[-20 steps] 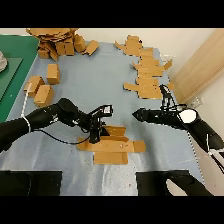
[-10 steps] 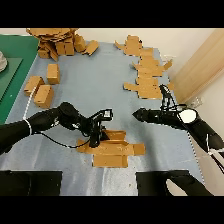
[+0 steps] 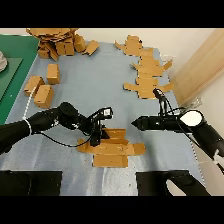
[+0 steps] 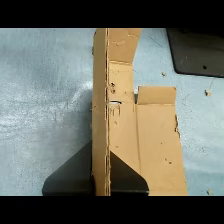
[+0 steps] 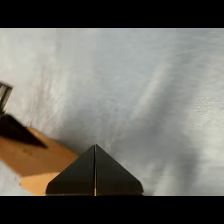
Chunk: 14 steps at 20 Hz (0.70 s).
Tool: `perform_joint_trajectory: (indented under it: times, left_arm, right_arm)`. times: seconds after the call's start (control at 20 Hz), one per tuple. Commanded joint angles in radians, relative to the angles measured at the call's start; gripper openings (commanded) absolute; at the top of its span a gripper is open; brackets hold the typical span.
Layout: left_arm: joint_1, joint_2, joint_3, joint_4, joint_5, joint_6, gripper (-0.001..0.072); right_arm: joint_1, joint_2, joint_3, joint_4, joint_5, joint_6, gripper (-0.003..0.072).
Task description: Fold the box.
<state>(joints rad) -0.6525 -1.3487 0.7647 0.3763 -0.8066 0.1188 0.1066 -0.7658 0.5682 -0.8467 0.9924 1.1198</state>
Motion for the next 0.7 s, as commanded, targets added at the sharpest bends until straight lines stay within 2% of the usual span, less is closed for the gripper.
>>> perform_joint_trajectory:
  times: [0.0, 0.2, 0.35, 0.45, 0.65]
  left_arm:
    - [-0.001, -0.001, 0.0, 0.013, 0.009, -0.004, 0.0016]
    - [0.0, 0.0, 0.027, 0.02, 0.055, -0.007, 0.0016]
    - [0.009, 0.017, 0.093, 0.164, 0.046, -0.082, 0.0016]
    - [0.049, 0.029, 0.126, 0.25, 0.047, -0.145, 0.0016]
    - [0.161, 0.029, 0.186, 0.2, 0.01, -0.13, 0.0016]
  right_arm:
    - [0.053, 0.11, 0.0, -0.046, 0.064, 0.009, 0.0005]
    - [0.076, 0.19, -0.001, -0.176, 0.064, 0.105, 0.0005]
    - [0.076, 0.171, -0.001, -0.181, 0.067, 0.105, 0.0005]
    - [0.076, 0.154, -0.001, -0.182, 0.058, 0.103, 0.0005]
    - [0.076, 0.142, -0.001, -0.181, 0.015, 0.103, 0.0005]
